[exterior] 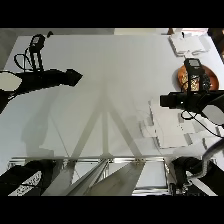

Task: Fold the box and place the chain.

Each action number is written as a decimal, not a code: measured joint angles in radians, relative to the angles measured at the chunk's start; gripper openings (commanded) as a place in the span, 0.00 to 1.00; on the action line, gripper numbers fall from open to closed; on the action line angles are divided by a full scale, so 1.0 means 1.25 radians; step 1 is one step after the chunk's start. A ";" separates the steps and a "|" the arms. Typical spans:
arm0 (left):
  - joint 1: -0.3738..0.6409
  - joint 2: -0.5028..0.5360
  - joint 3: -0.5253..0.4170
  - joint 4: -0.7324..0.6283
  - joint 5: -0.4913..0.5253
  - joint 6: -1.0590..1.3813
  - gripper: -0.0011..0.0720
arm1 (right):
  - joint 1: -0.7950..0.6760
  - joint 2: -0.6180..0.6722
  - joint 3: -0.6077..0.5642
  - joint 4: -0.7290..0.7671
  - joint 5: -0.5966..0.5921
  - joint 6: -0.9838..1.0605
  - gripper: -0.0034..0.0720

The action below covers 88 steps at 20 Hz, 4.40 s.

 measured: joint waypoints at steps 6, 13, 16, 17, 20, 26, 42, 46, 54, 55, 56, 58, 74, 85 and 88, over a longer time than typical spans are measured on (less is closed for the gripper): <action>0.000 0.000 0.000 0.000 0.000 0.000 0.96 | 0.000 0.000 0.000 -0.012 -0.033 -0.040 0.45; 0.000 0.000 0.000 0.000 0.000 0.000 0.96 | -0.009 0.000 0.046 -0.098 0.090 -0.065 0.51; 0.000 0.000 0.000 0.000 0.000 0.000 0.96 | -0.085 0.000 0.074 -0.148 0.196 -0.090 0.57; 0.000 0.000 0.000 0.000 0.000 0.000 0.96 | -0.128 0.000 0.078 -0.155 0.228 -0.114 0.57; 0.000 0.000 0.000 0.000 0.000 0.000 0.96 | -0.283 -0.001 0.085 -0.153 0.294 -0.204 0.60; 0.000 0.000 0.000 0.000 0.000 0.000 0.96 | -0.646 -0.068 0.091 -0.024 0.337 -0.440 0.60; 0.000 0.000 0.000 0.000 0.000 0.000 0.96 | -0.839 -0.477 0.206 0.035 0.335 -0.752 0.60; 0.000 0.000 0.000 0.000 0.000 0.000 0.96 | -0.839 -0.519 0.208 0.036 0.302 -0.784 0.60; 0.000 0.000 0.000 0.000 0.000 0.000 0.96 | -0.839 -0.604 0.209 0.157 0.319 -0.799 0.59; 0.000 0.000 0.000 0.000 0.000 0.000 0.96 | -0.839 -0.608 0.209 0.165 0.318 -0.800 0.59; 0.000 0.000 0.000 0.000 0.000 0.000 0.96 | -0.839 -0.611 0.209 0.171 0.316 -0.801 0.59; 0.000 0.000 0.000 0.000 0.000 0.000 0.96 | -0.839 -0.615 0.209 0.180 0.302 -0.802 0.57; 0.000 0.000 0.000 0.000 0.000 0.000 0.96 | -0.839 -0.619 0.209 0.231 0.332 -0.800 0.57; 0.000 0.000 0.000 0.000 0.000 0.000 0.96 | -0.839 -0.621 0.188 0.151 0.421 -0.797 0.42; 0.000 0.000 0.000 0.000 0.000 0.000 0.96 | -0.839 -0.621 0.172 0.152 0.414 -0.798 0.09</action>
